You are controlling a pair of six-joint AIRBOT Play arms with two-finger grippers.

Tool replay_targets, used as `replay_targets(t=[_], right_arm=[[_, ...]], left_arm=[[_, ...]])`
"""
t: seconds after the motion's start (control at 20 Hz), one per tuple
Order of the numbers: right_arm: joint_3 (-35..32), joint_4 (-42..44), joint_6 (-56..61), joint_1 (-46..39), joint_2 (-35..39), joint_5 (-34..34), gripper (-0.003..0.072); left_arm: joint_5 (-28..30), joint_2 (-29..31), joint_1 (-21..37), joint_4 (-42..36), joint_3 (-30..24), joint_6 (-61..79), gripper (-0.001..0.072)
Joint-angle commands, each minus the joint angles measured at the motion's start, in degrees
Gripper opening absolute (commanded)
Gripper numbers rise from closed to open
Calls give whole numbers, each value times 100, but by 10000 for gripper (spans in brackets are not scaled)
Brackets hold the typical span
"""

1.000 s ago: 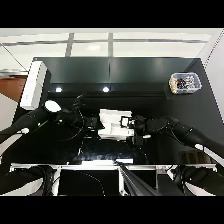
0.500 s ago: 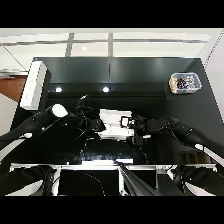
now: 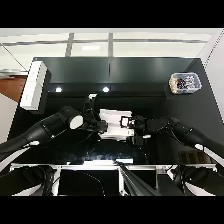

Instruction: Fold the box and place the chain.

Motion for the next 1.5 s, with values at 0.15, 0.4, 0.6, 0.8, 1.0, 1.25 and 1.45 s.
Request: replay_targets(t=[0.15,0.4,0.6,0.8,1.0,1.25,1.45], right_arm=[[0,0,2,0,-2,-2,544],[0,0,2,0,-2,-2,544],[0,0,2,0,-2,-2,544],[0,0,2,0,-2,-2,544],[0,0,2,0,-2,0,544],[0,2,2,0,-2,-2,544],[0,2,2,0,-2,-2,544]], left_arm=[[-1003,-483,-400,1001,608,-1051,491],[-964,-785,-608,929,815,-1261,404],[-964,-938,-654,787,815,-1434,401],[-837,-1003,-706,813,815,-1648,368],[-841,-1043,-706,857,815,-1773,367],[-835,-1043,-706,879,815,-1886,367],[-824,-1043,-706,872,824,-1965,336]])
